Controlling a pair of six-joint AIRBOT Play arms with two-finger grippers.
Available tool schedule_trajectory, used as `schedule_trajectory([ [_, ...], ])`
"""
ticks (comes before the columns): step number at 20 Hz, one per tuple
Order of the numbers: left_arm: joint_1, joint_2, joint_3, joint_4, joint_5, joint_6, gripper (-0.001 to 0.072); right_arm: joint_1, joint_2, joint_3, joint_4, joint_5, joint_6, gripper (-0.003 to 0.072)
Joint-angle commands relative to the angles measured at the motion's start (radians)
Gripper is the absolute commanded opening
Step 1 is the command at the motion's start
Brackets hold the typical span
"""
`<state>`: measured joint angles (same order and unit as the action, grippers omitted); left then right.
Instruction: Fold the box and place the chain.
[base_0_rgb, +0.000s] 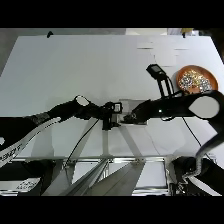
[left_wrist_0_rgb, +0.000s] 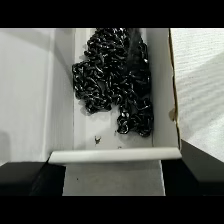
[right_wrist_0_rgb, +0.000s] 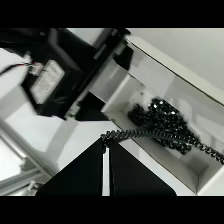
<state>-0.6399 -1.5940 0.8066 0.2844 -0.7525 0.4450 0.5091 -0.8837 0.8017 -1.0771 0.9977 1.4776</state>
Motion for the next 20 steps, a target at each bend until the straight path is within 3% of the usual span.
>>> schedule_trajectory([
  [1,0.000,0.001,0.000,0.000,0.000,0.000,0.0170,0.003,-0.061,-0.093,0.002,-0.084,-0.021,0.0025],
  [6,0.000,0.001,0.000,0.000,0.000,0.000,0.0170,0.002,-0.097,-0.087,0.036,-0.127,-0.060,0.0262],
  [11,0.000,0.001,0.000,0.000,0.000,0.000,0.0170,-0.129,-0.094,0.153,-0.003,0.000,-0.098,0.0256],
  [13,0.000,0.001,0.000,0.000,0.000,0.000,0.0170,-0.224,-0.094,0.224,-0.070,0.003,-0.096,0.0197],
  [17,0.000,0.001,0.000,0.000,0.000,0.000,0.0170,-0.371,-0.153,0.227,-0.296,0.024,0.008,0.0179],
  [20,0.000,0.001,0.000,0.000,0.000,0.000,0.0170,-0.422,-0.281,0.227,-0.350,0.076,0.020,0.0202],
])
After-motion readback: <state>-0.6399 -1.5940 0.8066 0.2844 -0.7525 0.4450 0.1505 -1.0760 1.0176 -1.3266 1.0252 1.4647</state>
